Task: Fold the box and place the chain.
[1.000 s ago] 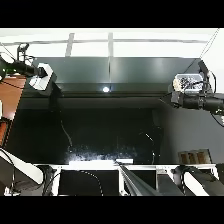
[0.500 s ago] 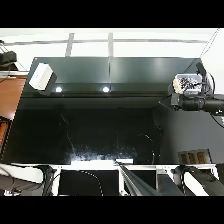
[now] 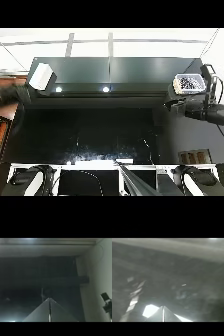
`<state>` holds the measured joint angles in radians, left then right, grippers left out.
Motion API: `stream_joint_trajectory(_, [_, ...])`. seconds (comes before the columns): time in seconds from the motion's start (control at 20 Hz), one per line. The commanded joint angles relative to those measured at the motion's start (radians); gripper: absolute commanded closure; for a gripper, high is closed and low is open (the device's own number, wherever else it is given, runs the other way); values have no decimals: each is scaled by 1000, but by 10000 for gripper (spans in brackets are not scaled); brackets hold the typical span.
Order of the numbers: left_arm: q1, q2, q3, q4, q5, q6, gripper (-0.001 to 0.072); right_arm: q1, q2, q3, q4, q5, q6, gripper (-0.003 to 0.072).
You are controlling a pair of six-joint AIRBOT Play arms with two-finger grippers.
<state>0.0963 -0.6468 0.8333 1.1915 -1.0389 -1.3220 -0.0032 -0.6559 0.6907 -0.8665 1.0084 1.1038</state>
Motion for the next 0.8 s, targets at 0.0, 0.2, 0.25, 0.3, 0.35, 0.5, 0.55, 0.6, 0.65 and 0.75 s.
stream_joint_trajectory(0.0, [-64,291,-353,-25,151,61,678,63,75,-88,-158,-145,2,675])
stream_joint_trajectory(0.2, [-64,363,-418,-3,147,62,678,63,74,-122,-232,-151,3,672])
stream_joint_trajectory(0.25, [-64,365,-418,-5,139,58,678,63,74,-122,-230,-152,2,672])
stream_joint_trajectory(0.3, [-66,364,-418,-6,141,58,678,63,74,-122,-230,-153,2,672])
stream_joint_trajectory(0.35, [-66,364,-418,-6,142,58,678,63,74,-122,-230,-152,2,672])
stream_joint_trajectory(0.5, [-66,362,-418,-6,142,58,678,63,74,-122,-231,-153,2,672])
stream_joint_trajectory(0.55, [-66,362,-418,-6,142,58,678,63,74,-122,-231,-153,2,672])
stream_joint_trajectory(0.6, [-66,362,-418,-6,142,58,678,63,74,-122,-230,-153,2,672])
stream_joint_trajectory(0.65, [-66,362,-418,-6,142,58,678,63,74,-122,-230,-153,2,672])
stream_joint_trajectory(0.75, [-66,362,-418,-6,142,58,678,63,74,-122,-230,-153,2,672])
